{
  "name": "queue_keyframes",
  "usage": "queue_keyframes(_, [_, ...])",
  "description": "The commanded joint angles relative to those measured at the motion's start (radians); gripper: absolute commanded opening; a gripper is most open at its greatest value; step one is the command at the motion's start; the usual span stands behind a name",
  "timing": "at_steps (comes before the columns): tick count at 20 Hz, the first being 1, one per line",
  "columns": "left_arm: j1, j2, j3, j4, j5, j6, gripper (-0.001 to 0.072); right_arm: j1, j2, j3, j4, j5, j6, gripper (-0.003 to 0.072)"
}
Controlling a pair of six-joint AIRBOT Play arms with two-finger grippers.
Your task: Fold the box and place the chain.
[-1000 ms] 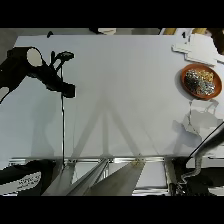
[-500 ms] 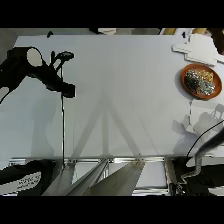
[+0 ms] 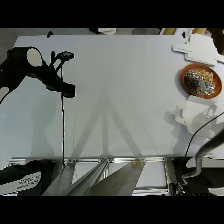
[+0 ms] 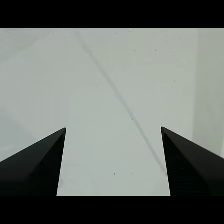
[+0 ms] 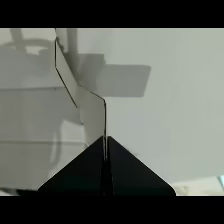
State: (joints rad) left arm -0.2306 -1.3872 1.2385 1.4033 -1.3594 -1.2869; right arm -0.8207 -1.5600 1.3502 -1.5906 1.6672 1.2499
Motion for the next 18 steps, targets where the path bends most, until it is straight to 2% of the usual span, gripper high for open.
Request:
queue_keyframes(1, [0.0, 0.001, 0.0, 0.0, 0.0, 0.0, 0.0637, 0.144, 0.176, -0.097, 0.208, -0.029, -0.044, 0.0019])
queue_keyframes(4, [0.0, 0.001, 0.0, 0.0, 0.0, 0.0, 0.0637, 0.333, 0.381, -0.283, 0.289, -0.113, -0.074, 0.0019])
queue_keyframes(8, [0.0, 0.001, 0.0, 0.0, 0.0, 0.0, 0.0637, 0.526, 0.663, -0.552, 0.55, -0.313, -0.088, 0.0019])
queue_keyframes(11, [0.0, 0.001, 0.0, 0.0, 0.0, 0.0, 0.0637, 0.708, 0.829, -0.697, 0.586, -0.438, -0.072, 0.0019])
queue_keyframes(14, [0.0, 0.001, 0.0, 0.0, 0.001, 0.0, 0.0637, 0.889, 0.914, -0.806, 0.632, -0.566, -0.034, 0.002])
queue_keyframes(18, [-0.001, 0.0, 0.0, -0.019, 0.045, 0.006, 0.0641, 1.05, 0.91, -0.84, 0.623, -0.684, 0.018, 0.002])
